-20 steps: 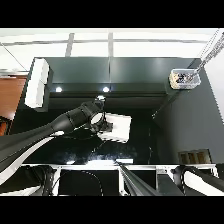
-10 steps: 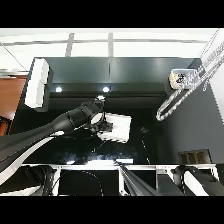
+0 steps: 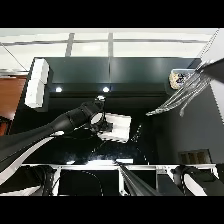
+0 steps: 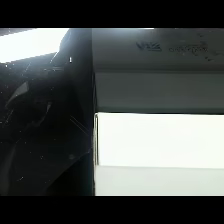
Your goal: Fold the box and place the chain.
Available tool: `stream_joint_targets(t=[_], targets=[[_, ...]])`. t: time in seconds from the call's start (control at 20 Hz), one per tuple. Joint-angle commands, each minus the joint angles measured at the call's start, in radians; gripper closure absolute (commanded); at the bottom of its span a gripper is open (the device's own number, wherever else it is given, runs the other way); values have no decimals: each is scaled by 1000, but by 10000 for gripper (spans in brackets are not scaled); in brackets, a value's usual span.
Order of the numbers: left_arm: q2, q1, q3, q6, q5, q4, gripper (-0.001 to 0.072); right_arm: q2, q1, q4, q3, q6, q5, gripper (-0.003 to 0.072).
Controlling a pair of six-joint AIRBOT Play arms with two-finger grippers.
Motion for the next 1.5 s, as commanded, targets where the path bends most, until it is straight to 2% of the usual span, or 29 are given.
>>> stream_joint_targets(t=[0.0, 0.15, 0.25, 0.45, 0.75, 1.1, 1.3, 1.45], targets=[[-1, 1, 0, 0, 2, 1, 683, 1, 80, -12, -27, 20, 26, 682], [-1, 1, 0, 0, 2, 1, 683, -1, 136, 29, -105, 43, -5, 682], [-1, 1, 0, 0, 2, 1, 683, -1, 171, 93, -147, 42, -68, 682], [-1, 1, 0, 0, 2, 1, 683, -10, 235, 158, -154, 42, -159, 682], [-1, 1, 0, 0, 2, 1, 683, -22, 323, 163, -154, 47, -271, 682], [-1, 1, 0, 0, 2, 1, 683, -27, 330, 161, -224, 46, -334, 682], [-1, 1, 0, 0, 2, 1, 683, -27, 344, 151, -302, 46, -357, 682], [-1, 1, 0, 0, 1, 1, 683, -27, 402, 142, -425, 47, -403, 682]])
